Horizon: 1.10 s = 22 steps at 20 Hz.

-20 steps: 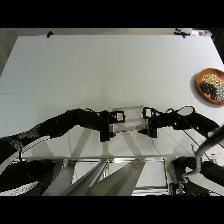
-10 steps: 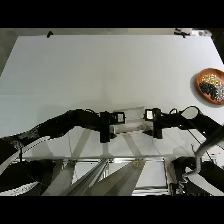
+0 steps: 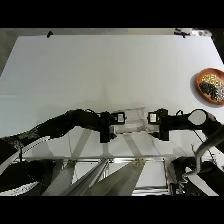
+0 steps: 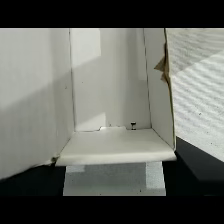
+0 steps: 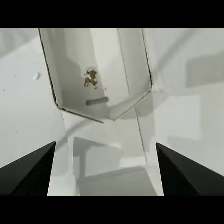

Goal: Fold the box and place the chain.

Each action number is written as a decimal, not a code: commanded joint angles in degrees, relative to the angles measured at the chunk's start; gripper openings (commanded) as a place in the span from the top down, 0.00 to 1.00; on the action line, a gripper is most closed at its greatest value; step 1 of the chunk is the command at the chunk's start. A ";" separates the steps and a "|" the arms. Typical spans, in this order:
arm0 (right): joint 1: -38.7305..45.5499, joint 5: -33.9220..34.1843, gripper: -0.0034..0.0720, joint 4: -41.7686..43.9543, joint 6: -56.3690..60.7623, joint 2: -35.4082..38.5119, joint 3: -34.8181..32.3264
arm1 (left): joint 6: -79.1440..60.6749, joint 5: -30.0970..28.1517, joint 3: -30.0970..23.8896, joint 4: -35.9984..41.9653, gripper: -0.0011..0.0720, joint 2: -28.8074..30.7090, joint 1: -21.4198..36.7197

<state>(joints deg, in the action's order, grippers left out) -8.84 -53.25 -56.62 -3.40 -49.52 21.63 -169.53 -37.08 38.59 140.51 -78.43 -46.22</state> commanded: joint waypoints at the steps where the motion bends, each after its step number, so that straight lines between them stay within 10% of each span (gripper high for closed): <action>1: 0.00 -0.09 0.03 -3.65 2.10 4.81 0.00 | 0.00 0.00 0.00 -0.02 0.93 0.02 0.04; 15: -0.02 -0.85 0.04 0.15 2.08 6.29 0.00 | 0.02 2.54 0.17 -9.20 0.97 0.22 0.04; 20: -0.02 -5.92 0.62 1.42 2.08 6.29 -0.02 | 0.02 4.39 0.17 -9.11 0.97 1.11 0.04; 22: -0.02 -6.51 0.67 1.46 2.08 6.27 -0.02 | 0.02 4.55 0.17 -8.98 0.97 1.11 0.04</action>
